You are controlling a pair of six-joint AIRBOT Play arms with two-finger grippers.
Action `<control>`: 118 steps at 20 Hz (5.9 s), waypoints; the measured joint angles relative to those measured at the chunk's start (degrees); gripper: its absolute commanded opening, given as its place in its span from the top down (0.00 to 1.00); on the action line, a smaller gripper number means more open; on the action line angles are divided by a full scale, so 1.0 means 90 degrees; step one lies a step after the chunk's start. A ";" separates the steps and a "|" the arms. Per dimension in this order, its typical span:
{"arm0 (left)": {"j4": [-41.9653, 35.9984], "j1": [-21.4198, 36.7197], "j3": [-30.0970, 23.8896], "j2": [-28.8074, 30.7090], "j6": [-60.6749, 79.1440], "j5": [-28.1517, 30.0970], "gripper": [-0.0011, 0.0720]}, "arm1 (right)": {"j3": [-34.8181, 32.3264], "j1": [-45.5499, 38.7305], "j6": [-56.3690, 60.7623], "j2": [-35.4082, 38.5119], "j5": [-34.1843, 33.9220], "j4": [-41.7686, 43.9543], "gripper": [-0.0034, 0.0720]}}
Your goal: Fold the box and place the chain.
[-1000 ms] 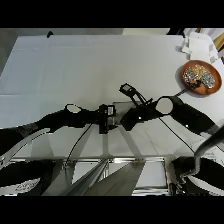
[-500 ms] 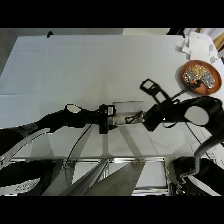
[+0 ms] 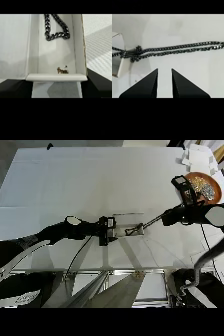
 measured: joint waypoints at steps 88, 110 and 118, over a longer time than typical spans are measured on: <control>0.0000 0.0000 0.0000 0.0000 -0.0002 0.0002 0.80 | 0.0532 -0.3155 -0.1105 -0.0843 -0.1066 0.1887 0.94; 0.0002 0.0000 0.0000 0.0000 -0.0002 0.0002 0.80 | 0.0532 0.0457 -0.2650 0.1151 0.0862 0.4811 0.94; 0.0000 0.0000 0.0000 0.0000 -0.0002 0.0002 0.80 | 0.0503 0.1183 -0.3019 0.0287 -0.0418 0.4823 0.94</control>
